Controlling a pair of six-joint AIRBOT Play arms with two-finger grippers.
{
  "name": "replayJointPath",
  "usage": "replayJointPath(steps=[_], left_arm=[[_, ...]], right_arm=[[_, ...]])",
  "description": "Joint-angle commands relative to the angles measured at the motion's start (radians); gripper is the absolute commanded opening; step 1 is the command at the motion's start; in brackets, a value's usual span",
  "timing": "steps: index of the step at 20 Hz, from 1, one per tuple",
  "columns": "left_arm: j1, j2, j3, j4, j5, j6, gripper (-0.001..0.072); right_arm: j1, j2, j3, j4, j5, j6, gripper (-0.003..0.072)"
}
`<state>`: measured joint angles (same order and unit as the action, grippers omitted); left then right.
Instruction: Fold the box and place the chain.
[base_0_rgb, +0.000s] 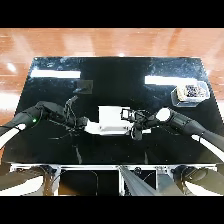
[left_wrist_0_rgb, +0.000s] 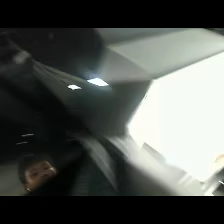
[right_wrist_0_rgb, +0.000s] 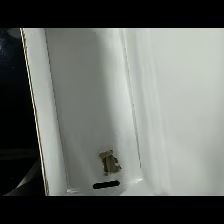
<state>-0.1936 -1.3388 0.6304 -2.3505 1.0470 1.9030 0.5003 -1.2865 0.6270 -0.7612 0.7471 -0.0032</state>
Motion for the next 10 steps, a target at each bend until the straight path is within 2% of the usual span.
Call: replayJointPath(steps=[1,5,7,10], left_arm=[[-0.010,-0.005,0.057,0.011,0.079,0.002,0.0516],[-0.010,-0.004,0.108,0.005,0.143,0.001,0.0518],[-0.012,-0.003,0.131,0.002,0.162,0.001,0.0616],[-0.012,-0.003,0.162,-0.001,0.197,0.001,0.0616]], right_arm=[[0.001,0.000,0.000,0.000,0.001,0.000,0.0543],[0.001,0.000,0.000,0.001,0.001,0.000,0.0543],[0.001,0.000,0.000,0.001,0.000,0.000,0.0543],[0.001,0.000,0.000,0.001,0.000,0.000,0.0543]])
